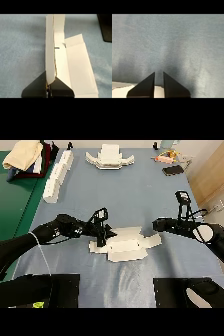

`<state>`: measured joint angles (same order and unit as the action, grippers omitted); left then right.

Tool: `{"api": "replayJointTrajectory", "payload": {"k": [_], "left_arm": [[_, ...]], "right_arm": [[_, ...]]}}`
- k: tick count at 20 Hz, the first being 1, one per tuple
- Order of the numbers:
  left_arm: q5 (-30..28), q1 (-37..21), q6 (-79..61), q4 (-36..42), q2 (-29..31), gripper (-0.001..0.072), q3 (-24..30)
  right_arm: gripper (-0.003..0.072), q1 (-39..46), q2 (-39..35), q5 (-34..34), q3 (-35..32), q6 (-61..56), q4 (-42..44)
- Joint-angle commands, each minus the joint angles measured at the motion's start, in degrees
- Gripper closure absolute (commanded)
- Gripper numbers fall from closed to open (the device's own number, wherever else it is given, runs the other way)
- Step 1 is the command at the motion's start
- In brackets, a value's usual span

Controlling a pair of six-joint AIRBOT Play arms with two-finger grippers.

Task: Fold the box.

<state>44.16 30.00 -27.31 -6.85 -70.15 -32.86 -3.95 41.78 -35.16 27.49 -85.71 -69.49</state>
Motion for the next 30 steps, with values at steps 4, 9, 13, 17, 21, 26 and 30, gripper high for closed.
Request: {"api": "replayJointTrajectory", "payload": {"k": [4,9,13,17,21,26,30], "left_arm": [[3.8,-0.1,-0.2,-4.7,0.7,0.0698,0.5],[4.3,-0.1,-0.1,-4.7,3.1,0.0697,0.5],[4.3,-0.1,-0.1,-4.7,3.1,0.0698,0.5],[4.3,-0.1,-0.1,-4.7,3.0,0.0697,0.5],[2.7,-0.1,-0.1,-5.0,3.0,0.0697,0.5],[2.8,-0.1,-0.1,-5.2,3.0,0.0697,0.5],[2.9,-0.1,-0.1,-5.1,3.0,0.0697,0.5]], "right_arm": [[0.0516,0.0,-0.1,-2.3,0.2,-0.4,0.5],[0.0517,0.0,-0.1,-3.5,0.2,-0.4,0.5],[0.0516,0.0,-0.1,-4.5,0.2,-0.4,0.7],[0.0516,0.0,-0.1,-4.5,0.2,-0.4,1.0],[0.0529,0.0,-0.1,-4.5,0.2,-0.4,2.6],[0.0684,0.0,-0.1,-8.8,0.2,-0.4,4.5],[0.0685,-0.7,-0.1,-18.2,0.2,1.3,5.4]]}}
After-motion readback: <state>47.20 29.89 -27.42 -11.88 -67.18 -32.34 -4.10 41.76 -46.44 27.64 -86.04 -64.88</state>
